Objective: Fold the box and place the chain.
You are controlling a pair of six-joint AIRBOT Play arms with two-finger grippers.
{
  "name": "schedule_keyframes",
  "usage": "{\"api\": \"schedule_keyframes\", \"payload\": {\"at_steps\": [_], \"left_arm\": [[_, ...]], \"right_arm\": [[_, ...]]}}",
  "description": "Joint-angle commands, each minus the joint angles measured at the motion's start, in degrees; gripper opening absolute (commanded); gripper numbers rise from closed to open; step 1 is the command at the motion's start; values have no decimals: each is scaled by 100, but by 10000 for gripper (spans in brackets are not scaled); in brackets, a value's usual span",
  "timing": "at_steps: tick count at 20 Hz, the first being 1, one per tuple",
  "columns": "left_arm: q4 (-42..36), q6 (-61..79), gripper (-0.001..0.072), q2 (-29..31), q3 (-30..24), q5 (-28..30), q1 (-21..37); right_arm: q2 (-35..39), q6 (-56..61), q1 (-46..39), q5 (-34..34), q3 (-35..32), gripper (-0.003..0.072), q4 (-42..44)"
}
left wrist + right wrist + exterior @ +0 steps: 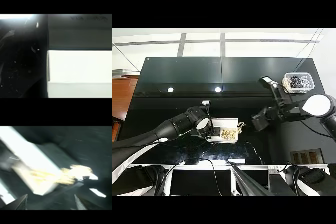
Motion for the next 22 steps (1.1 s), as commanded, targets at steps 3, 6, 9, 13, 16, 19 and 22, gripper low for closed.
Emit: {"api": "schedule_keyframes", "payload": {"at_steps": [3,6,9,13,16,19,22], "left_arm": [[-2,4,26,0,4,-31,4],[0,4,26,0,4,-11,4],[-2,4,26,0,4,-13,4],[-2,4,26,0,4,-13,4],[-2,4,27,0,4,-11,4],[-4,4,26,0,4,-15,4],[-4,4,26,0,4,-17,4]], "right_arm": [[-57,-2723,48,-1432,-1139,709,-354],[-295,-3871,588,-2140,-1436,709,-321],[-717,-4483,903,-2437,-1436,708,48],[-1040,-5923,1047,-2446,-1436,707,927],[-1209,-6033,1054,-2448,-1436,706,994],[-1427,-6255,1054,-2509,-1436,700,1161],[-1443,-6352,1054,-2798,-1436,700,1388]]}}
